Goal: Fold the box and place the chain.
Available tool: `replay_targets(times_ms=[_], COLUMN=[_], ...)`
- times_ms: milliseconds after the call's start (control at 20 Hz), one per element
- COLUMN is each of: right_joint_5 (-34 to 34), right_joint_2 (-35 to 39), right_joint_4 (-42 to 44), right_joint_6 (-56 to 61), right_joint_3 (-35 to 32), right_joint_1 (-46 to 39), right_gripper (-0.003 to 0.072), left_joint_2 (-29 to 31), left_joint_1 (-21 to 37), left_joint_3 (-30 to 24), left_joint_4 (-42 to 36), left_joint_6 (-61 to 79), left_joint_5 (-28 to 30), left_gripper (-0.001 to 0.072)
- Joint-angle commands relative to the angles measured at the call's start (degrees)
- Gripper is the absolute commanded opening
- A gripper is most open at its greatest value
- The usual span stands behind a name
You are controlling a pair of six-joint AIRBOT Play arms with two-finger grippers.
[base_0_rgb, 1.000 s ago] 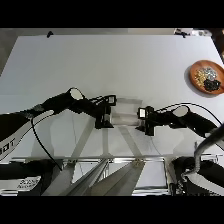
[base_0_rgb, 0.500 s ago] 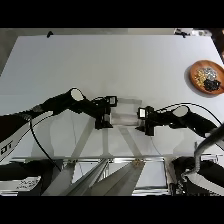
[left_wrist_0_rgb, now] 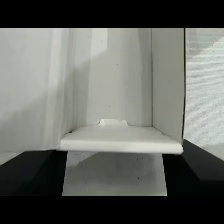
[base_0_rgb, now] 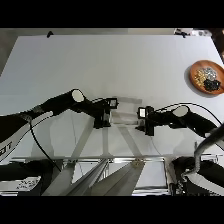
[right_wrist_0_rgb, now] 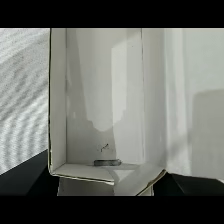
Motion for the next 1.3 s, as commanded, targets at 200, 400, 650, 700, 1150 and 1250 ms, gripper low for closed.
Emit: replay_targets(times_ms=[200,400,650,700,1150,1250], right_joint_5=[0.09,0.09,0.07,0.09,0.09,0.09], right_joint_2=[0.04,0.04,0.04,0.04,0.04,0.04], right_joint_4=[-0.13,-0.13,-0.13,-0.13,-0.13,-0.13], right_joint_6=[-0.04,-0.04,-0.04,-0.04,-0.04,-0.04], right_joint_3=[0.00,0.00,0.00,0.00,0.00,0.00], right_joint_1=[-0.02,-0.02,-0.02,-0.02,-0.02,-0.02], right_gripper=[0.0482,0.0482,0.0482,0.0482,0.0482,0.0482], left_joint_2=[0.31,0.94,1.62,1.62,2.99,3.76], left_joint_1=[0.04,0.02,0.04,0.02,0.98,2.16], left_joint_3=[0.02,0.00,0.02,0.00,0.02,0.02], left_joint_4=[1.88,-1.97,-3.85,-4.81,-8.22,-11.04], left_joint_6=[2.25,6.36,6.45,7.06,10.58,13.38], left_joint_5=[2.58,2.34,2.23,1.77,-2.62,-4.35], left_gripper=[0.0513,0.0515,0.0582,0.0582,0.0696,0.0696])
